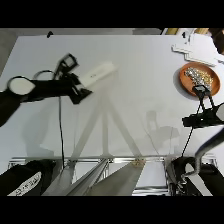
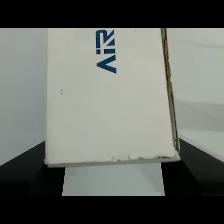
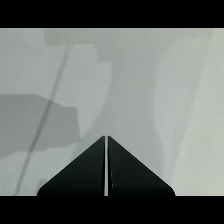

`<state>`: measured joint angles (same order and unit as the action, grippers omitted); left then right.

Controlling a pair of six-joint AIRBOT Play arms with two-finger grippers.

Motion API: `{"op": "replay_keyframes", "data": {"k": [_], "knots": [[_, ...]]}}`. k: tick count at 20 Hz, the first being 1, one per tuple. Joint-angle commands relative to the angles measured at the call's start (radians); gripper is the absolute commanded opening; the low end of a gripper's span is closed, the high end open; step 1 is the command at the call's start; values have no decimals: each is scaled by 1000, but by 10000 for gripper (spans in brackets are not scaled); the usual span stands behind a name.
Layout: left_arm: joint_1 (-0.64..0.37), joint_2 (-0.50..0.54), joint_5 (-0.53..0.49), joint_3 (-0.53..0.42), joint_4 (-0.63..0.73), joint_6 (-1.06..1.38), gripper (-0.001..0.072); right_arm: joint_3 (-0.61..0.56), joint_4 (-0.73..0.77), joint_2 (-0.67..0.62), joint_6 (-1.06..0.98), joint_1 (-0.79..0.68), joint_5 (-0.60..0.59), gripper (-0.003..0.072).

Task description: Fold the box and place the chain.

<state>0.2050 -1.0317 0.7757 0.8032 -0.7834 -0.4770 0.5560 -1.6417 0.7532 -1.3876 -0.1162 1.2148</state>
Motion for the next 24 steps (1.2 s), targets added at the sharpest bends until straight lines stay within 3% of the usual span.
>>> {"op": "replay_keyframes", "data": {"k": [1,4,7,13,14,16,20,22,24], "knots": [[-233,121,-2,1,-296,-475,251,0,0,-1,0,0,0,22],[-427,116,28,0,-512,-846,253,0,0,-1,0,0,0,22],[-572,89,59,-21,-661,-1009,271,0,0,-1,0,0,0,22],[-715,-4,126,-43,-710,-1080,285,0,0,-1,0,0,0,22],[-718,-21,135,-43,-712,-1079,318,0,0,-1,0,0,0,22],[-718,-62,148,-43,-714,-1087,536,0,0,-1,0,0,0,22],[-717,-140,171,-43,-714,-1147,537,0,0,-1,0,0,0,22],[-717,-161,180,-43,-721,-1146,704,0,0,-1,0,0,0,22],[-717,-164,179,-43,-737,-1146,700,0,0,-1,0,0,0,22]]}}
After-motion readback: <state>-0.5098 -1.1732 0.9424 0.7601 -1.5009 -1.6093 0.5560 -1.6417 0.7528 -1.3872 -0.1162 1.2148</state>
